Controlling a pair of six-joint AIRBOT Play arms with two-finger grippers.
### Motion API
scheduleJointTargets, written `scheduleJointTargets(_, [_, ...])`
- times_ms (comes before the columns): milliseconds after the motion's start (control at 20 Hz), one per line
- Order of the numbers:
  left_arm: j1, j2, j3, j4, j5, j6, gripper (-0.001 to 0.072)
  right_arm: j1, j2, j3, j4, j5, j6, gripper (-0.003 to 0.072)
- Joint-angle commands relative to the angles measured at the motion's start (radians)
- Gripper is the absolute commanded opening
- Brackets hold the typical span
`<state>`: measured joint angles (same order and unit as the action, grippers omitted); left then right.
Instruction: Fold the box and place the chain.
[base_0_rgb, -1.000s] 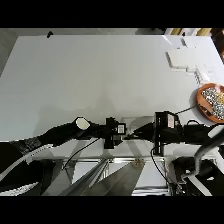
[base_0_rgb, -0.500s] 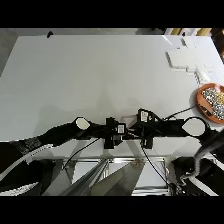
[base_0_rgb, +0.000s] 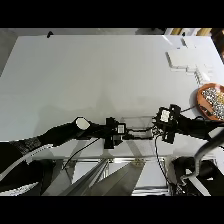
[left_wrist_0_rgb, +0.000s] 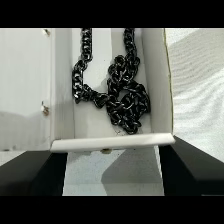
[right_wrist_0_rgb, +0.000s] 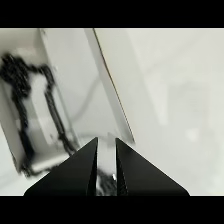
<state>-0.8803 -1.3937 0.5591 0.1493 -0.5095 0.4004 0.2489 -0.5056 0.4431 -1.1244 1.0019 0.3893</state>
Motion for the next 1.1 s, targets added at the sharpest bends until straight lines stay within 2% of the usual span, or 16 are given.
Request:
scheduleJointTargets(0, [0.0, 0.001, 0.0, 0.0, 0.0, 0.0, 0.0207, -0.064, 0.004, -0.022, -0.156, 0.035, -0.064, 0.0135])
scheduleJointTargets(150, [0.0, 0.001, 0.0, 0.0, 0.0, 0.0, 0.0207, -0.077, -0.06, -0.085, -0.128, -0.021, -0.248, 0.0137])
scheduleJointTargets(200, [0.0, 0.001, 0.0, 0.0, 0.0, 0.0, 0.0207, -0.076, -0.092, -0.099, -0.117, -0.041, -0.295, 0.018])
scheduleJointTargets(250, [0.0, 0.001, 0.0, 0.0, 0.0, 0.0, 0.0207, -0.077, -0.125, -0.107, -0.107, -0.064, -0.322, 0.0283])
scheduleJointTargets(300, [0.0, 0.001, 0.0, 0.0, 0.0, 0.0, 0.0207, -0.076, -0.16, -0.111, -0.106, -0.087, -0.344, 0.0342])
scheduleJointTargets(600, [0.0, 0.001, 0.0, 0.0, 0.0, 0.0, 0.0207, -0.077, -0.323, -0.111, -0.032, -0.15, -0.518, 0.0335])
scheduleJointTargets(750, [0.0, 0.001, 0.0, 0.0, 0.0, 0.0, 0.0207, -0.077, -0.369, -0.111, -0.003, -0.188, -0.53, 0.0333])
scheduleJointTargets(800, [0.0, 0.001, 0.0, 0.0, 0.0, 0.0, 0.0207, -0.077, -0.379, -0.111, -0.003, -0.192, -0.53, 0.0289])
scheduleJointTargets(850, [0.0, 0.001, 0.0, 0.0, 0.0, 0.0, 0.0207, -0.077, -0.383, -0.111, -0.004, -0.192, -0.529, 0.0187])
scheduleJointTargets(900, [0.0, 0.001, 0.0, 0.0, 0.0, 0.0, 0.0207, -0.077, -0.38, -0.111, -0.004, -0.184, -0.516, 0.0016])
scheduleJointTargets(1050, [0.0, 0.001, 0.0, 0.0, 0.0, 0.0, 0.0207, -0.077, -0.288, -0.104, -0.077, -0.156, -0.357, 0.0019])
